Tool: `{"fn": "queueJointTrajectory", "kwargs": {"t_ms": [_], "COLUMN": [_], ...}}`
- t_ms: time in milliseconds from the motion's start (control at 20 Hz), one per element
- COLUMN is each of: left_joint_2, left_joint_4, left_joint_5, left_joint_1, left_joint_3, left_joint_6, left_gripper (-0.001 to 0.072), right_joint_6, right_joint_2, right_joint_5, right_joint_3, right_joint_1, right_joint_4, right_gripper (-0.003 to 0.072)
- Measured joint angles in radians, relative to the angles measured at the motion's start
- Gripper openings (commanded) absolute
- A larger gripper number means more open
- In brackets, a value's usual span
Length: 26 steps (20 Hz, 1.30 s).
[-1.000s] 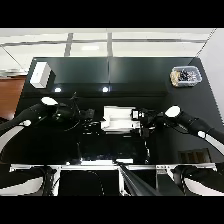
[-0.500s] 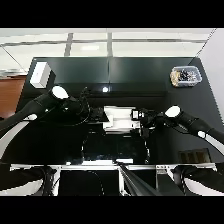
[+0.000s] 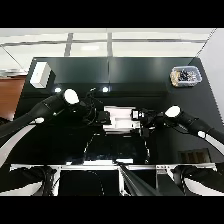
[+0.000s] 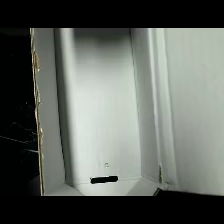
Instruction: Fold the box and place the chain.
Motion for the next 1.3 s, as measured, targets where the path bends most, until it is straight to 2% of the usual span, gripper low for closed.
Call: {"fn": "queueJointTrajectory", "kwargs": {"t_ms": [550, 600, 650, 700, 850, 1100, 1300], "left_joint_2": [-0.004, -0.007, -0.011, -0.015, -0.035, -0.082, -0.108], "left_joint_4": [0.249, 0.259, 0.266, 0.279, 0.323, 0.452, 0.546], "left_joint_5": [0.059, 0.060, 0.062, 0.060, 0.035, -0.066, -0.097], "left_joint_1": [-0.089, -0.099, -0.108, -0.117, -0.142, -0.195, -0.238], "left_joint_3": [0.033, 0.045, 0.056, 0.068, 0.100, 0.175, 0.213], "left_joint_6": [-0.266, -0.276, -0.285, -0.298, -0.345, -0.460, -0.571], "left_gripper": [0.0479, 0.0369, 0.0306, 0.0274, 0.0275, 0.0274, 0.0275], "right_joint_6": [0.001, 0.001, 0.002, 0.004, 0.004, 0.003, 0.004], "right_joint_2": [0.000, 0.000, 0.000, 0.000, 0.000, 0.000, 0.000], "right_joint_5": [0.000, -0.001, -0.001, -0.002, -0.003, -0.003, -0.004], "right_joint_3": [0.000, 0.000, 0.000, 0.000, 0.000, 0.000, 0.000], "right_joint_1": [0.000, 0.000, 0.000, 0.000, 0.000, 0.000, 0.000], "right_joint_4": [0.000, 0.000, 0.000, 0.000, 0.000, 0.000, 0.000], "right_gripper": [0.0412, 0.0412, 0.0412, 0.0412, 0.0412, 0.0412, 0.0412]}}
